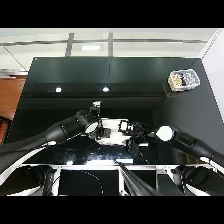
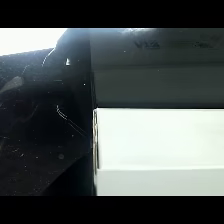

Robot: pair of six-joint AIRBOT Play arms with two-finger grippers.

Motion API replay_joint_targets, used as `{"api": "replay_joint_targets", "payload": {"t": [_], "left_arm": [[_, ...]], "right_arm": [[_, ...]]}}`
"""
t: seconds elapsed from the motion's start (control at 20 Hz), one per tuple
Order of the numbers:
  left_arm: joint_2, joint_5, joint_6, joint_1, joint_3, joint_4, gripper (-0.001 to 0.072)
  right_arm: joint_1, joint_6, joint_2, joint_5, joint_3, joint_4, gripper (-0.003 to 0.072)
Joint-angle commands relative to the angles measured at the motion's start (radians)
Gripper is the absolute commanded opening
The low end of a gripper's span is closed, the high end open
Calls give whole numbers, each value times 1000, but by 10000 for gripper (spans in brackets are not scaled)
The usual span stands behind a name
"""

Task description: Fold the box and place the chain.

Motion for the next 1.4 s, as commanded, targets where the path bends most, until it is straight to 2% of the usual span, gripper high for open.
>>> {"api": "replay_joint_targets", "payload": {"t": [0.0,0.05,0.1,0.15,0.2,0.25,0.3,0.35,0.4,0.5,0.6,0.75,0.85,0.9,1.0,1.1,1.2,1.35], "left_arm": [[0,1,0,0,0,-2,35],[0,0,0,0,0,-2,34],[0,1,0,0,0,-2,35],[0,0,0,0,0,-2,34],[0,0,0,0,0,-2,35],[0,0,0,0,0,-2,34],[0,0,0,0,0,-2,34],[0,0,0,0,0,-2,34],[0,0,0,0,0,-2,34],[0,0,0,0,0,-2,35],[0,0,0,0,0,-2,34],[0,-2,0,0,0,-2,34],[0,-2,0,0,0,-2,34],[0,-2,0,0,0,-2,34],[0,-1,0,0,0,-2,34],[0,-2,0,0,0,-2,34],[0,-2,0,0,0,-2,34],[0,-1,0,0,0,-2,35]], "right_arm": [[0,0,0,-5,0,0,304],[0,0,-1,-5,0,0,316],[0,4,0,-14,0,1,422],[0,11,0,-29,0,1,573],[0,11,0,-47,0,0,569],[0,11,0,-49,0,0,407],[0,11,0,-49,0,0,307],[0,11,0,-48,0,0,159],[-1,12,2,-45,0,0,55],[-27,96,31,-9,0,-4,49],[-105,283,96,122,0,-70,49],[-287,718,240,386,1,-299,48],[-453,1020,328,508,0,-490,48],[-536,1104,343,542,-1,-539,48],[-689,1225,336,528,-30,-529,48],[-768,1226,310,519,-92,-464,48],[-764,1203,272,504,-151,-404,48],[-721,1092,211,472,-218,-217,48]]}}
